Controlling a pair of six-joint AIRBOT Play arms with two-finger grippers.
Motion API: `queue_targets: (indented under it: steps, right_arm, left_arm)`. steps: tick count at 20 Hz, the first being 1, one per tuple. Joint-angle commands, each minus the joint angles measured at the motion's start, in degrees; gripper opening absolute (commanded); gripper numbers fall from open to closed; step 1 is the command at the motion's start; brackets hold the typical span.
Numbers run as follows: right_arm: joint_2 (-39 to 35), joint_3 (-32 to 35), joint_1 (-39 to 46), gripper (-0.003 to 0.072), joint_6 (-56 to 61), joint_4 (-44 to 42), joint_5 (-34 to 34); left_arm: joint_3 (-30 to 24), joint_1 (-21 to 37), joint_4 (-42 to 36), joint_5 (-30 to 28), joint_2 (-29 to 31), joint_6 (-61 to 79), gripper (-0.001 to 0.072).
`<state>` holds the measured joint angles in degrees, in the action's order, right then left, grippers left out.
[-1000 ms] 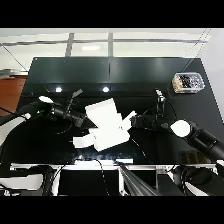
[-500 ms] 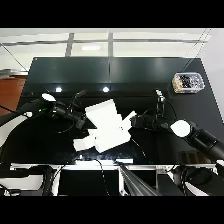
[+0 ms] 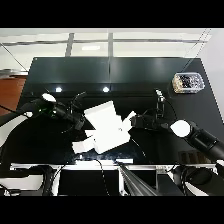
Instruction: Fold the box and place the chain.
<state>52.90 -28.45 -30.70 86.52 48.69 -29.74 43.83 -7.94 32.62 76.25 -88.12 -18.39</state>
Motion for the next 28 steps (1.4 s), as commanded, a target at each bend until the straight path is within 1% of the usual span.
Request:
queue_targets:
  steps: [1, 2, 4, 6, 8, 9, 10, 12, 13, 14, 16, 18, 19, 21, 23, 25, 28]
  right_arm:
    - [-0.15, -0.66, 1.29, 0.0558, 0.02, 2.71, -1.18]
    - [-0.31, -1.60, 3.04, 0.0676, 0.00, 4.13, -3.10]
    - [-0.94, -5.01, 8.11, 0.0675, -0.09, 10.19, -9.25]
    - [-1.27, -9.14, 13.16, 0.0675, -0.42, 18.91, -14.69]
    - [-1.27, -11.32, 17.25, 0.0674, -0.39, 26.86, -14.78]
    - [-1.27, -11.89, 18.97, 0.0674, -0.28, 29.05, -13.07]
    - [-1.27, -12.26, 20.44, 0.0675, -0.15, 29.27, -12.31]
    - [-1.27, -12.26, 21.66, 0.0676, -0.26, 27.78, -11.58]
    - [-1.27, -12.26, 21.31, 0.0677, -1.16, 27.58, -12.44]
    - [-1.27, -12.26, 20.55, 0.0677, -4.52, 27.61, -14.08]
    - [-1.25, -12.24, 17.79, 0.0676, -13.75, 27.63, -17.25]
    - [-1.25, -12.22, 14.05, 0.0676, -21.81, 27.63, -18.47]
    - [-1.25, -12.13, 11.98, 0.0676, -26.56, 27.34, -18.62]
    - [-1.22, -10.88, 8.92, 0.0676, -36.04, 24.50, -18.47]
    - [-1.20, -8.37, 7.19, 0.0676, -44.89, 18.47, -18.51]
    - [-1.20, -5.51, 6.51, 0.0676, -52.61, 12.31, -18.49]
    - [-1.20, -2.25, 6.51, 0.0676, -61.37, 6.34, -18.51]
  left_arm:
    - [0.63, -0.04, 0.17, 0.04, 0.02, 0.04, 0.0029]
    - [1.14, -0.04, 0.17, 0.09, 0.11, 0.04, 0.0029]
    - [2.34, -0.04, 0.17, 0.07, 0.46, 0.13, 0.0028]
    - [3.17, -0.83, 1.09, -0.59, 1.95, 2.82, 0.0026]
    - [3.15, -3.39, 6.69, -5.11, 6.25, 4.11, 0.0026]
    - [3.08, -5.01, 9.57, -7.32, 8.85, 4.11, 0.0026]
    - [3.02, -6.69, 11.45, -9.16, 11.61, 4.13, 0.0026]
    - [2.32, -10.16, 11.91, -12.81, 17.40, 8.09, 0.0026]
    - [1.46, -12.04, 11.91, -15.52, 20.09, 12.33, 0.0026]
    - [0.57, -13.55, 12.24, -18.27, 21.90, 16.70, 0.0028]
    - [-1.05, -15.87, 14.38, -24.44, 22.53, 23.19, 0.0030]
    - [-2.19, -16.83, 17.09, -29.90, 21.14, 23.58, 0.0032]
    - [-2.45, -16.76, 16.76, -30.64, 20.15, 22.29, 0.0032]
    - [-2.71, -16.65, 14.43, -30.32, 17.57, 21.05, 0.0032]
    - [-2.71, -16.68, 12.50, -29.53, 15.80, 23.47, 0.0032]
    - [-2.71, -16.68, 10.75, -29.44, 15.41, 24.44, 0.0031]
    - [-2.71, -16.68, 10.73, -29.05, 14.38, 24.41, 0.0032]
